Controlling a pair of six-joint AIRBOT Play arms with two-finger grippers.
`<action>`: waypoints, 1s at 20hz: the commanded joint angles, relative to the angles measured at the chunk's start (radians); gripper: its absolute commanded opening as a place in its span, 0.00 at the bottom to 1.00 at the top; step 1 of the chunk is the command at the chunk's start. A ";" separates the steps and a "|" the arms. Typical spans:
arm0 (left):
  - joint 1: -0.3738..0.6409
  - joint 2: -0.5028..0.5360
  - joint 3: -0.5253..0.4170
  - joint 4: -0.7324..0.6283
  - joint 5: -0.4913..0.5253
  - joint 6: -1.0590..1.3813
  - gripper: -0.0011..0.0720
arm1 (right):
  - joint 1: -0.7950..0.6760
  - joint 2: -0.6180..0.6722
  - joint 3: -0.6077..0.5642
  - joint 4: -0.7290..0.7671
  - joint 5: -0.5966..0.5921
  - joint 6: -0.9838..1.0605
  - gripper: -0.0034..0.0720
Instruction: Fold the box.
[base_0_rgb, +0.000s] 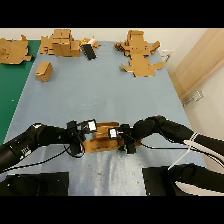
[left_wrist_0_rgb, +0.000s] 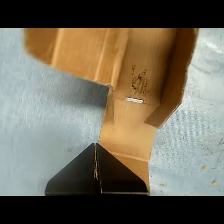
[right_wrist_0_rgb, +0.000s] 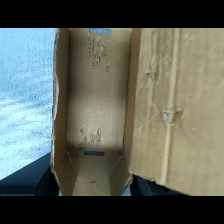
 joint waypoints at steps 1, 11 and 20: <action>-0.036 -0.004 -0.001 0.020 0.105 0.027 0.03 | 0.000 0.000 0.000 0.001 0.001 0.000 0.80; 0.046 0.160 -0.044 -0.009 0.096 -0.083 0.03 | 0.000 0.000 0.000 0.000 -0.002 0.000 0.80; 0.048 0.175 -0.044 -0.534 0.042 -0.494 0.03 | 0.001 0.000 0.000 0.001 0.001 0.000 0.80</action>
